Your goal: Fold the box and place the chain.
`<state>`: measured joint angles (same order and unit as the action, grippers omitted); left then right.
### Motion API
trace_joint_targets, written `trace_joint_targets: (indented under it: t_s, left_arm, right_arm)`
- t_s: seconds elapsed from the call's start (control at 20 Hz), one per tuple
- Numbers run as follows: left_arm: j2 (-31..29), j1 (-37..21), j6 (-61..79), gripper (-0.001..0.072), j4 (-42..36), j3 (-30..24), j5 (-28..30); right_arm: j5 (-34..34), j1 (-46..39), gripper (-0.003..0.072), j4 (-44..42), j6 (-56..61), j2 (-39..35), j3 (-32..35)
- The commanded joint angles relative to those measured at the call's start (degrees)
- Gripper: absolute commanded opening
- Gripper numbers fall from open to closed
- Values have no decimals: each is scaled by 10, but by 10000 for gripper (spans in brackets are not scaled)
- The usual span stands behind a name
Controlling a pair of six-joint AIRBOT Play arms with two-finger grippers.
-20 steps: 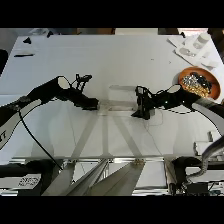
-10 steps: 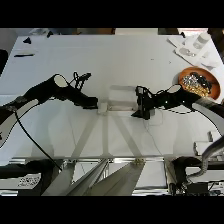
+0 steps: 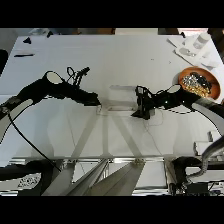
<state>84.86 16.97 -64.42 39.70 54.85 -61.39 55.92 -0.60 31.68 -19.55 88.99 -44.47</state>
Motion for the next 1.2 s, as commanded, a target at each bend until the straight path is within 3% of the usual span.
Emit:
trace_joint_targets:
  t_s: [0.0,0.15,0.35,0.6,1.15]
  left_arm:
    - [0,-10,-33,6,47,0,16]
    - [4,-9,-103,6,146,0,40]
    - [24,-2,-117,6,150,-1,54]
    - [45,19,-117,6,120,-14,78]
    - [49,30,-61,6,23,-17,48]
  right_arm:
    - [0,0,397,0,0,0,0]
    - [0,0,397,0,0,0,0]
    - [0,0,397,0,0,0,0]
    - [0,0,397,0,0,0,0]
    - [0,0,397,0,0,0,0]
